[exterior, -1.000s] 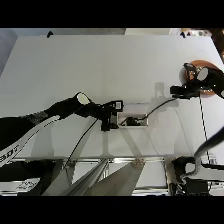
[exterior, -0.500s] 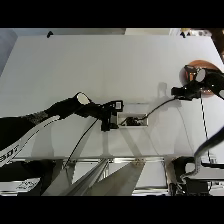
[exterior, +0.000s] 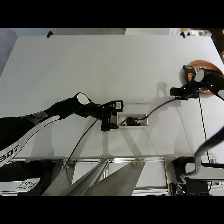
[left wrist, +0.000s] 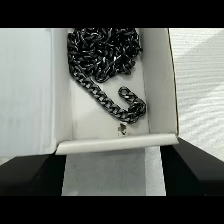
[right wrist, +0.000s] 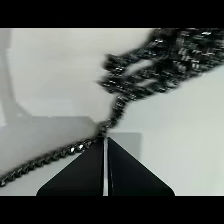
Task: Fold the box and place the chain.
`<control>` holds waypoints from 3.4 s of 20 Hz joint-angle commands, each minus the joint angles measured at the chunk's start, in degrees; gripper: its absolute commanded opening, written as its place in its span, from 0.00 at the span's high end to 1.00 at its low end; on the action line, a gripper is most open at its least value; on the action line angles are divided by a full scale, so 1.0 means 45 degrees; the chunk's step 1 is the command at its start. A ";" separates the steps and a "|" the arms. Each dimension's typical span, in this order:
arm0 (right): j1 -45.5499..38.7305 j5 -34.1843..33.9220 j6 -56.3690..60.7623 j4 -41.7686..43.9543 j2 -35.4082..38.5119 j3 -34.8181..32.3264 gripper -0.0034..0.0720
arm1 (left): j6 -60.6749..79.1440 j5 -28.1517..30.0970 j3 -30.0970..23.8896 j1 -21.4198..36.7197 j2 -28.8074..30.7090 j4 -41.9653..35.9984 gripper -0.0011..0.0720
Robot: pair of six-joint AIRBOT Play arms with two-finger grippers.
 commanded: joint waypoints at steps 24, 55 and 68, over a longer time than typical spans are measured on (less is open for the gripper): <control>0.0010 0.0000 -0.0296 0.0316 -0.0233 0.0015 0.75 | 0.0005 0.0005 0.0000 -0.0005 0.0010 0.0000 0.69; 0.1705 0.5081 -0.2516 0.6499 1.0783 0.0000 0.94 | 0.0005 0.0005 0.0000 -0.0005 0.0010 0.0000 0.69; 0.6902 0.2059 -0.1666 0.7941 1.1419 -0.0005 0.94 | 0.0005 0.0005 0.0000 -0.0005 0.0010 0.0000 0.69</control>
